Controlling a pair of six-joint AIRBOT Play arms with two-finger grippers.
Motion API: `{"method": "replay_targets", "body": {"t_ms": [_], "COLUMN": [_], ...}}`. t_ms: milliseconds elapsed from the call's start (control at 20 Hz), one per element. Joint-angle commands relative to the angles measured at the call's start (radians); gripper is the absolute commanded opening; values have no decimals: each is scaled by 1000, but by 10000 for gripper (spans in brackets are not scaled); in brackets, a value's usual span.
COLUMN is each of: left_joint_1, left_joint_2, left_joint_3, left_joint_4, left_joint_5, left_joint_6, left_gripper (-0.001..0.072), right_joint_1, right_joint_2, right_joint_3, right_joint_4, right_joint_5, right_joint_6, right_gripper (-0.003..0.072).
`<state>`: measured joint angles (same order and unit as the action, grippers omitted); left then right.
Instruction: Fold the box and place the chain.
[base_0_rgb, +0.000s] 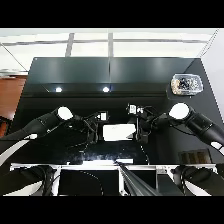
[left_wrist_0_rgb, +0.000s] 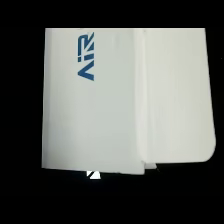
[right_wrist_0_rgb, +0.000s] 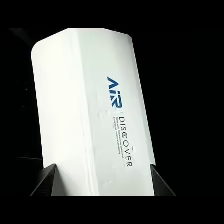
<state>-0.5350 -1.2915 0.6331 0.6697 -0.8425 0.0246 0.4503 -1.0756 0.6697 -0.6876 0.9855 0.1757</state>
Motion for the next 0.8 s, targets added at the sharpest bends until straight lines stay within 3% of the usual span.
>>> {"method": "replay_targets", "body": {"t_ms": [0,300,750], "left_joint_1": [0,0,0], "left_joint_2": [-1,-1,-1], "left_joint_3": [0,0,0], "left_joint_4": [0,0,0], "left_joint_5": [0,0,0], "left_joint_6": [0,0,0], "left_gripper": [367,367,367], "right_joint_1": [16,39,39], "right_joint_2": [1,1,2], "right_joint_3": [-2,-2,5], "right_joint_4": [-36,-103,-103], "right_joint_5": [14,-73,-89], "right_joint_6": [-12,-4,37], "right_gripper": [707,706,706]}}
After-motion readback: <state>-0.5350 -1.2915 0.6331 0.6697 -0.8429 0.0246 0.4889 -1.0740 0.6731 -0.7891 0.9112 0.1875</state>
